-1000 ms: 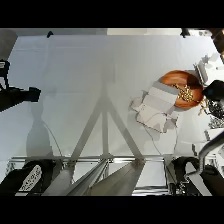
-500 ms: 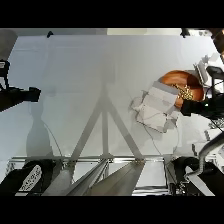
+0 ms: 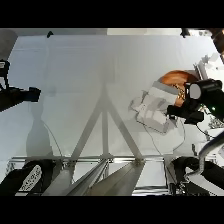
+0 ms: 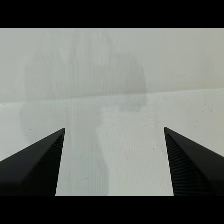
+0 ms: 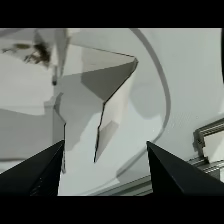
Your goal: Fold the box and place the chain.
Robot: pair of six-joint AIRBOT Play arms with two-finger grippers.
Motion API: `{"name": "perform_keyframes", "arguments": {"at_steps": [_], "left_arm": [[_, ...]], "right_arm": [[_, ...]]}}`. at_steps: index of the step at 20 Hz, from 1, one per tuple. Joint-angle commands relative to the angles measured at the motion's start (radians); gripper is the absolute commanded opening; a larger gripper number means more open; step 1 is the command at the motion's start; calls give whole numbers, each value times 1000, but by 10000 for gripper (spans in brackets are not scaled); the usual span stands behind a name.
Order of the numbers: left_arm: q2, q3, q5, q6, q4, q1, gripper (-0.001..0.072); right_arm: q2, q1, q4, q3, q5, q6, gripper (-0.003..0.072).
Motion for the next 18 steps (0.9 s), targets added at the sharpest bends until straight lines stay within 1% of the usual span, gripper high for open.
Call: {"name": "perform_keyframes", "arguments": {"at_steps": [1, 3, 4, 6, 8, 18], "left_arm": [[-1, -1, 0, 0, 0, 0, 695], [-1, -1, 0, 0, 0, 0, 695], [-1, -1, 0, 0, 0, 0, 695], [-1, -1, 0, 0, 0, 0, 695], [-1, -1, 0, 0, 0, 0, 695], [-1, -1, 0, 0, 0, 0, 695]], "right_arm": [[-51, 2, -50, -1, -4, 154, 527], [-51, 2, -69, -1, -5, 178, 516], [-51, 2, -86, -1, -8, 185, 445], [-51, 2, -132, -1, -15, 254, 262], [-51, 2, -134, -1, -40, 257, 254], [-53, 2, -109, -3, -71, 256, 256]]}}
